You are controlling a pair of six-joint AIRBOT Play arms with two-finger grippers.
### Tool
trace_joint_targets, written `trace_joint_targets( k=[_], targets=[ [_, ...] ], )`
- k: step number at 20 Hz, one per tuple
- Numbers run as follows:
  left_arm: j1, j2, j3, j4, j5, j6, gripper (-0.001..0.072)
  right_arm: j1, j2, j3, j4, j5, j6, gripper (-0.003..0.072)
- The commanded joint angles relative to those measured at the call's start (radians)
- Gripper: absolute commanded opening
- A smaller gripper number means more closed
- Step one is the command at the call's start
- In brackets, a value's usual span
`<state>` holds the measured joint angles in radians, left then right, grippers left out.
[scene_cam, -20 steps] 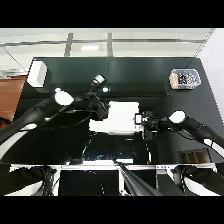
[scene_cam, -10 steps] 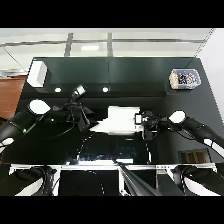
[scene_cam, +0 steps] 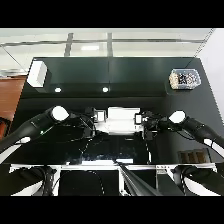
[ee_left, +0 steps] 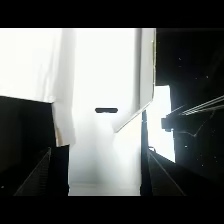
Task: Fold the box and place the chain.
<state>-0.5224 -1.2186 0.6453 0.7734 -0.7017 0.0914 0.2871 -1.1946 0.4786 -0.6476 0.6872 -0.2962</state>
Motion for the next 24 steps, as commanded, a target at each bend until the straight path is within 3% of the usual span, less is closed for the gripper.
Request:
trace_joint_targets(
  k=[1, 4, 5, 6, 7, 20, 22, 24],
  targets=[
    [-0.018, -0.040, 0.008, -0.045, 0.008, 0.036, 0.0708, 0.001, 0.000, -0.001, 0.000, 0.000, 0.000, 0.0160],
    [-0.026, -0.041, 0.008, -0.137, 0.008, 0.036, 0.0679, 0.001, 0.000, -0.001, 0.000, 0.000, 0.000, 0.0160],
    [-0.032, -0.040, 0.008, -0.144, 0.006, 0.035, 0.0557, 0.001, 0.000, -0.001, 0.000, 0.000, 0.000, 0.0160],
    [-0.037, -0.040, 0.008, -0.145, 0.002, 0.035, 0.0390, 0.001, -0.001, -0.001, 0.000, 0.000, 0.000, 0.0160],
    [-0.042, -0.040, 0.008, -0.146, 0.002, 0.035, 0.0337, 0.001, -0.001, -0.001, 0.000, 0.000, 0.000, 0.0160],
    [-0.044, -0.059, 0.008, -0.215, 0.044, 0.033, 0.0331, 0.001, -0.001, -0.001, 0.000, 0.000, 0.000, 0.0160],
    [-0.044, -0.074, 0.008, -0.266, 0.040, 0.034, 0.0258, 0.001, 0.000, -0.001, 0.000, 0.000, 0.000, 0.0160],
    [-0.044, -0.093, 0.008, -0.359, 0.040, 0.037, 0.0259, 0.001, -0.001, -0.001, 0.000, 0.000, 0.000, 0.0160]
  ],
)
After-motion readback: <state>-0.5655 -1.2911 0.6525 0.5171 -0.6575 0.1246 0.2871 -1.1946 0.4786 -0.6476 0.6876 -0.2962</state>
